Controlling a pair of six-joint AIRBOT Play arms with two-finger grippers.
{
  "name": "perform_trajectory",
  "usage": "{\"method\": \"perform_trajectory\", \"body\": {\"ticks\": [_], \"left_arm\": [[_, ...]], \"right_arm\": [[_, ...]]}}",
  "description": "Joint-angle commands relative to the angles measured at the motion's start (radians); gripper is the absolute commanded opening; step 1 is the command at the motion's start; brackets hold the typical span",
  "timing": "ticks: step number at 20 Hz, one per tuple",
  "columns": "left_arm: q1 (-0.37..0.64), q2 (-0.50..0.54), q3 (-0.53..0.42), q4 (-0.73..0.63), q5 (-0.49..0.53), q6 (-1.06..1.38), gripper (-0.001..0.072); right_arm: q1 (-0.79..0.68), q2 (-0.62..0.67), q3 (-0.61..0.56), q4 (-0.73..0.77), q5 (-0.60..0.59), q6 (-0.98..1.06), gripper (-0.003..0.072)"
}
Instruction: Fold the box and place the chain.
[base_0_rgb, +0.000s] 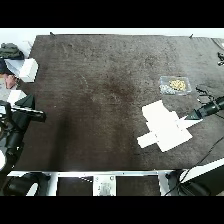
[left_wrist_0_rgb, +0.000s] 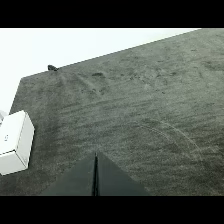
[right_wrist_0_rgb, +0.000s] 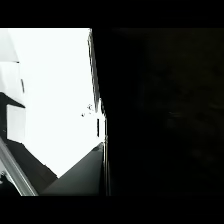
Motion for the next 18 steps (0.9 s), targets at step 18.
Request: {"method": "perform_trajectory", "body": {"ticks": [18], "left_arm": [[0.000, 0.001, 0.000, 0.000, 0.002, 0.000, 0.0013]], "right_arm": [[0.523, 0.386, -0.668, 0.903, -0.642, -0.137, -0.0019]]}}
